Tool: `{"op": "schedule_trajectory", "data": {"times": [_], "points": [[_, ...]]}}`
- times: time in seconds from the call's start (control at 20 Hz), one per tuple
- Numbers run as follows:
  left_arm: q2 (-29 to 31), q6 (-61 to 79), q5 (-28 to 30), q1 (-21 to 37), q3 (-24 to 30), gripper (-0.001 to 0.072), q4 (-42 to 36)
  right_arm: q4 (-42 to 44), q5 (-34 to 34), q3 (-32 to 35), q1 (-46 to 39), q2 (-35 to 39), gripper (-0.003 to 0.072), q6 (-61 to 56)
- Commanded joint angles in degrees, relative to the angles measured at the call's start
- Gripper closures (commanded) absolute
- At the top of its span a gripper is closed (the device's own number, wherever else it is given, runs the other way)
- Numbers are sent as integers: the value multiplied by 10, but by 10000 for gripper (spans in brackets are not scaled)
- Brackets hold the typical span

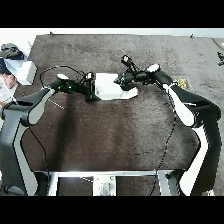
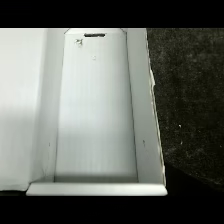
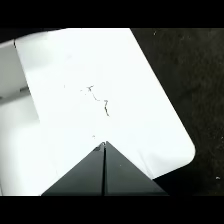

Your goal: Fold the box and place the chain.

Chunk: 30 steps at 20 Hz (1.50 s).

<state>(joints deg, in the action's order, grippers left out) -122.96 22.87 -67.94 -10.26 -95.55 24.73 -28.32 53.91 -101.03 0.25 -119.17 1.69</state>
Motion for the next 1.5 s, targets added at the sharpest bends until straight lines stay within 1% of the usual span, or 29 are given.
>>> {"op": "schedule_trajectory", "data": {"times": [0.0,0.3,0.5,0.6,0.7,0.8,0.85,0.9,0.95,1.0,1.1,1.25,1.35,1.45], "points": [[0,1,0,0,0,369,1,-27,-4,0,0,-2,693,0],[0,1,0,0,0,370,1,-34,-4,-1,0,8,693,2],[0,1,0,0,0,369,1,-51,9,-1,-4,69,692,1],[0,1,0,0,0,370,1,-95,47,-1,-12,110,692,-11],[0,1,0,0,0,369,1,-168,101,-1,-20,149,693,-50],[0,1,0,0,0,370,1,-247,145,-1,-22,167,692,-63],[0,1,0,0,0,370,1,-272,158,0,-22,167,689,-63],[0,1,0,0,0,370,1,-281,157,12,-22,167,500,-62],[0,1,0,0,0,370,1,-281,152,27,-22,167,169,-52],[0,1,0,0,0,369,1,-281,141,45,-20,167,97,-34],[0,1,0,0,0,370,1,-281,114,88,-14,167,99,10],[0,1,0,0,0,370,1,-274,50,143,1,167,99,55],[0,1,0,0,0,370,1,-248,25,158,10,167,100,76],[0,1,0,0,0,370,1,-224,12,159,17,163,101,93]]}}
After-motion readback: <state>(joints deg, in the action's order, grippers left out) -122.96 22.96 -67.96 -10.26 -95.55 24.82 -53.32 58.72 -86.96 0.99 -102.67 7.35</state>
